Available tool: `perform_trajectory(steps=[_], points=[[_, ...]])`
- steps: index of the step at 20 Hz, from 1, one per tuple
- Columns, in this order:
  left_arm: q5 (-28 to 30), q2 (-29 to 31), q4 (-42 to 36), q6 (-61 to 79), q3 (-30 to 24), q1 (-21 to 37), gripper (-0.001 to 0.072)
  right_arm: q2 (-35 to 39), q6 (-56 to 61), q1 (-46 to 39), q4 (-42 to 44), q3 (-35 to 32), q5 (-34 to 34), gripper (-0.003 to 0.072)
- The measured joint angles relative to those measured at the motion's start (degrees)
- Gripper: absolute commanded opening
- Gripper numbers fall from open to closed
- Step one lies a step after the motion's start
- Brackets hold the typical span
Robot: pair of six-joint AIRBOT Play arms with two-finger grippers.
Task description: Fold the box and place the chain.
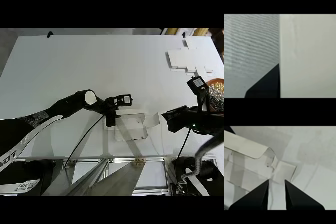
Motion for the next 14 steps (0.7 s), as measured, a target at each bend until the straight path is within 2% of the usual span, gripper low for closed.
perform_trajectory(steps=[14], points=[[-0.2, 0.8, 0.5, 2.8, -0.1, -0.2, 0.0005, 0.0, 0.0, 0.0, 0.0, 0.0, 0.0, 0.0227]])
